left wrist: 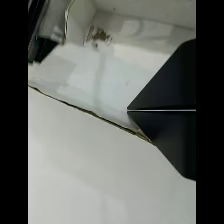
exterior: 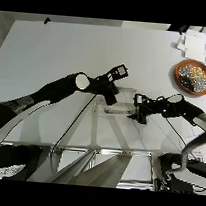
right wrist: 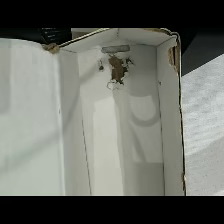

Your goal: Fold the box and place the chain.

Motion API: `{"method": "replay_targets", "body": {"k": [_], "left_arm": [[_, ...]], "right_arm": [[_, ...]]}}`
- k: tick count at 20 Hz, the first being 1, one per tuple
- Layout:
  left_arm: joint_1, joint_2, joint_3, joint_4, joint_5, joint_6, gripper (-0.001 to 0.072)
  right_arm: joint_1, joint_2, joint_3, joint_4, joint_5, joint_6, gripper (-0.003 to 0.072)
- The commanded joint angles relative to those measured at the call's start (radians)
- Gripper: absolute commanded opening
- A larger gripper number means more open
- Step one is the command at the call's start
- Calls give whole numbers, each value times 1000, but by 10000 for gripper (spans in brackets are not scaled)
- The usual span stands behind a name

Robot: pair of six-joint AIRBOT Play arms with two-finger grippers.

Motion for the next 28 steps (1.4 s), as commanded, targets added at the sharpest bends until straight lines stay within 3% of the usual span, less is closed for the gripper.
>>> {"method": "replay_targets", "body": {"k": [1, 8, 13, 15, 21, 25, 27, 28], "left_arm": [[-1, -73, 0, -9, 40, -67, 0], [25, 0, 0, 119, -113, -71, -1], [55, 91, 0, 409, -390, -58, 0], [58, 84, -3, 428, -502, 19, 0], [69, 45, -76, 395, -475, 92, 12], [69, 19, -94, 395, -408, 93, 250], [69, 22, -94, 395, -330, 92, 436], [68, 22, -94, 394, -293, 92, 452]], "right_arm": [[0, 0, 0, 0, 0, 0, 415], [0, 0, 0, 0, 0, 0, 415], [0, 0, 0, 0, 0, 0, 415], [0, 0, 0, 0, 0, 0, 415], [0, 0, 0, 0, 1, 0, 415], [0, 0, 0, 0, 0, 0, 415], [0, 0, 0, 0, 0, 0, 415], [0, 0, 0, 0, 0, 0, 415]]}}
